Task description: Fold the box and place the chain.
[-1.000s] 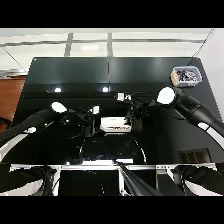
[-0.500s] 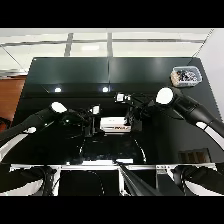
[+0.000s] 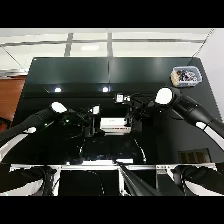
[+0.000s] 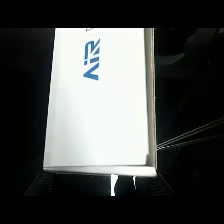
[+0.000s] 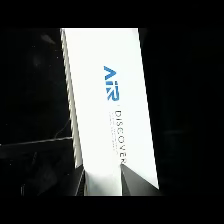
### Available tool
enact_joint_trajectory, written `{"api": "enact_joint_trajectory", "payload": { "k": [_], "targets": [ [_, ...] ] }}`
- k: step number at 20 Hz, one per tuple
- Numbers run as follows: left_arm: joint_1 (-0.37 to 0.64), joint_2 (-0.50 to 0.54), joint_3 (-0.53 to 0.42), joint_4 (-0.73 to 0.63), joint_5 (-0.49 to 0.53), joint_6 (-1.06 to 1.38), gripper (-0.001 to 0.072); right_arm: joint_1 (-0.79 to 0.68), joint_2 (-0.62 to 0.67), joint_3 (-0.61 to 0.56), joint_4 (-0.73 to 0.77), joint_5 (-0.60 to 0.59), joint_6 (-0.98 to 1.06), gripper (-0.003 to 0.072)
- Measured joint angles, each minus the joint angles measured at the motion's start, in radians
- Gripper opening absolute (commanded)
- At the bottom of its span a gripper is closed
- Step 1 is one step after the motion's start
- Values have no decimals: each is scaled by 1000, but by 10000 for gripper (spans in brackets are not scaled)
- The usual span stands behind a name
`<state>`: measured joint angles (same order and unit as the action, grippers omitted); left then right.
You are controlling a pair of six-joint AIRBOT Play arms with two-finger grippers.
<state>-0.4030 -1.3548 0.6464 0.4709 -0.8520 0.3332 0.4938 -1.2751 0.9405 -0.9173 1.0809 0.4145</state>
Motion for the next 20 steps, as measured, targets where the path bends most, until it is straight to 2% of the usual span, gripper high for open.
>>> {"api": "enact_joint_trajectory", "payload": {
  "k": [2,20],
  "targets": [
    [0,0,0,0,-1,0,356,0,0,0,0,7,0,280],
    [0,0,0,1,3,1,356,15,-12,-19,0,-13,0,279]
  ]
}}
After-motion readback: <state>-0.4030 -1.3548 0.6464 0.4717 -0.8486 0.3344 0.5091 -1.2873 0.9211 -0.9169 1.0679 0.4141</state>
